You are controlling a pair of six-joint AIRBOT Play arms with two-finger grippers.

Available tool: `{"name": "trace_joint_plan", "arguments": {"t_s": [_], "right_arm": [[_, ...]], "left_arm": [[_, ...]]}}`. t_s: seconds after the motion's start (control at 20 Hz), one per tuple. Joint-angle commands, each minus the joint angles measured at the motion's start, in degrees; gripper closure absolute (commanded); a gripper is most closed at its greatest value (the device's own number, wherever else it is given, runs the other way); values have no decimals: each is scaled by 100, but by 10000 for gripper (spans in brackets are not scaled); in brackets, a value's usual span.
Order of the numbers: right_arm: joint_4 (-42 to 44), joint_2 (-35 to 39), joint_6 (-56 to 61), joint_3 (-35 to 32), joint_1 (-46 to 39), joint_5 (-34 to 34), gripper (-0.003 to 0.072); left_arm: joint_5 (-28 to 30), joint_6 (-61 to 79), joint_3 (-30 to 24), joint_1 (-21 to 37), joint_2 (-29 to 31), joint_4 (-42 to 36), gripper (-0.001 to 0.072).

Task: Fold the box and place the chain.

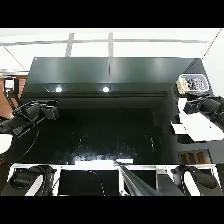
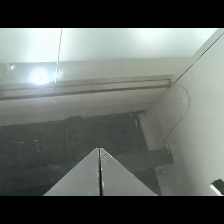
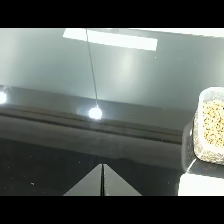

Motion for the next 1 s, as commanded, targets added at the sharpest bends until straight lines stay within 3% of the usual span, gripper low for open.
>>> {"name": "trace_joint_plan", "arguments": {"t_s": [0.0, 0.85, 0.95], "right_arm": [[2, 2, 2, 0, 0, 0, 670], [234, 2, 2, 0, 2, -44, 670], [544, -9, 79, -7, 0, -859, 670]], "left_arm": [[2, 2, -2, 0, 7, 0, 682], [153, 2, -2, 0, 7, 2, 682], [293, 2, -2, 0, 4, 4, 681]]}}
